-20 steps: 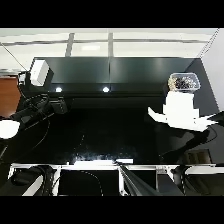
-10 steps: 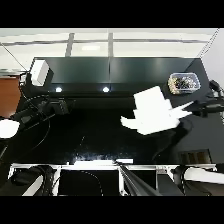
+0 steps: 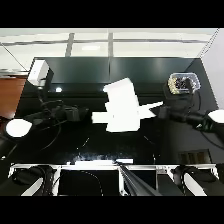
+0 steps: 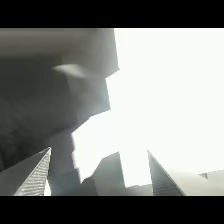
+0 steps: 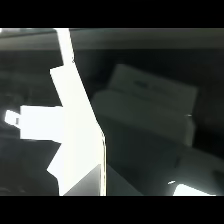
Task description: Fold the box and place the chain.
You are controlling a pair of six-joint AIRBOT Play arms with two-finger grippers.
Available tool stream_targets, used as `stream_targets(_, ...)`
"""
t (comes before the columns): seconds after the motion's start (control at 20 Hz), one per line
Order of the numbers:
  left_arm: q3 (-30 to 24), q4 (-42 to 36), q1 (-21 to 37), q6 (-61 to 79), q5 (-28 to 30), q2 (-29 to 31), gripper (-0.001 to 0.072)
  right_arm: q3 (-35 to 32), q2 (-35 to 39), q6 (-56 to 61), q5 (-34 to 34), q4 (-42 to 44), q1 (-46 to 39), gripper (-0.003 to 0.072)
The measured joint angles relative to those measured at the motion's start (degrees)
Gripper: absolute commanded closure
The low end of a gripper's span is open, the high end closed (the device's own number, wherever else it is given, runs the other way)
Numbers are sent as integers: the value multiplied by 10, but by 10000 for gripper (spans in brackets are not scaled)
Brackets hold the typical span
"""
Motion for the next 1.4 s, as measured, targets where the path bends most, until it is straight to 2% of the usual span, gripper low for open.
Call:
stream_targets(0.15,0,-24,-30,-19,23,-65,-3,-31,29,-16,-61,4,77,678)
stream_targets(0.25,1,-83,-21,1,20,-113,-3,-41,38,-21,-89,3,113,678)
stream_targets(0.5,3,-365,51,304,-97,-226,-2,-49,45,-27,-117,2,147,678)
stream_targets(0.6,8,-430,73,382,-136,-263,-2,-50,46,-28,-122,2,151,678)
stream_targets(0.8,42,-466,90,495,-221,-334,1,-50,47,-27,-124,2,154,678)
stream_targets(0.9,69,-453,94,524,-254,-368,14,-50,47,-26,-124,2,155,678)
stream_targets(0.95,86,-441,95,535,-277,-387,84,-50,47,-24,-124,1,155,678)
stream_targets(1.0,104,-423,95,545,-304,-407,213,-50,47,-24,-125,1,155,678)
stream_targets(1.15,155,-363,96,562,-363,-457,380,-50,47,-22,-123,2,155,677)
stream_targets(1.25,184,-335,96,568,-384,-485,587,-50,47,-21,-123,1,155,678)
stream_targets(1.3,198,-326,96,571,-397,-498,608,-50,47,-20,-124,1,155,677)
stream_targets(1.35,210,-320,96,574,-412,-508,681,-50,47,-20,-123,0,155,676)
stream_targets(1.4,221,-315,96,579,-422,-517,684,-50,46,-20,-124,0,155,669)
